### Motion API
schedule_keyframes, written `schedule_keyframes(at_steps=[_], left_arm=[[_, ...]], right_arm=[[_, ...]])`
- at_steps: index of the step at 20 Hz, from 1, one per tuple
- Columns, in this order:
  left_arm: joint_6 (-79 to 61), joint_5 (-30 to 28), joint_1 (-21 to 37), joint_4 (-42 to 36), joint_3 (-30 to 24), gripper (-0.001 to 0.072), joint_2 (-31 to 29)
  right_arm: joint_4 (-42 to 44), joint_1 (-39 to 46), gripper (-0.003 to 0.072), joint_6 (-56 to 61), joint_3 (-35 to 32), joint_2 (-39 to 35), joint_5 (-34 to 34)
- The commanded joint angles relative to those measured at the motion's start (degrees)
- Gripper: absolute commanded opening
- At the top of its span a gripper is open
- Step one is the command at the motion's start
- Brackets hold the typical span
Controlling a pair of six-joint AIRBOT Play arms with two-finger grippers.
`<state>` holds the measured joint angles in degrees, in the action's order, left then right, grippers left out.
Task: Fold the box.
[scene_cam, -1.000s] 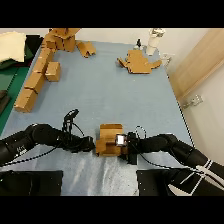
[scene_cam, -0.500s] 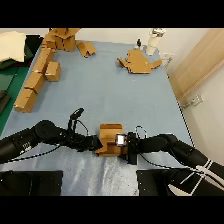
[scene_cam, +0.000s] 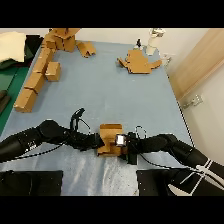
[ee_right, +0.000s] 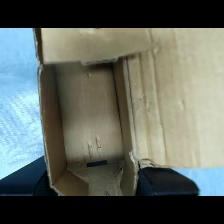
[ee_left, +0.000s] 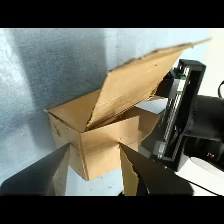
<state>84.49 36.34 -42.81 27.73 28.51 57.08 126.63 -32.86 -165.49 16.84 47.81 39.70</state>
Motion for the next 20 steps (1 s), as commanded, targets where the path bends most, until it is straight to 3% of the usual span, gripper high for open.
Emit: schedule_keyframes(at_steps=[1,6,10,20], left_arm=[[8.7,-0.8,-2.2,8.0,2.1,0.0488,0.1],[24.6,2.5,-8.3,26.4,8.0,0.0488,4.0],[28.2,4.1,-12.1,31.2,14.6,0.0488,9.8],[43.0,16.0,-16.6,47.0,24.5,0.0488,18.5]], right_arm=[[0.0,0.0,0.0508,0.0,0.0,0.0,0.0],[0.0,0.0,0.0508,0.0,0.0,0.0,0.0],[0.0,0.0,0.0508,0.0,0.0,0.0,0.0],[0.0,0.0,0.0508,0.0,0.0,0.0,0.0]])
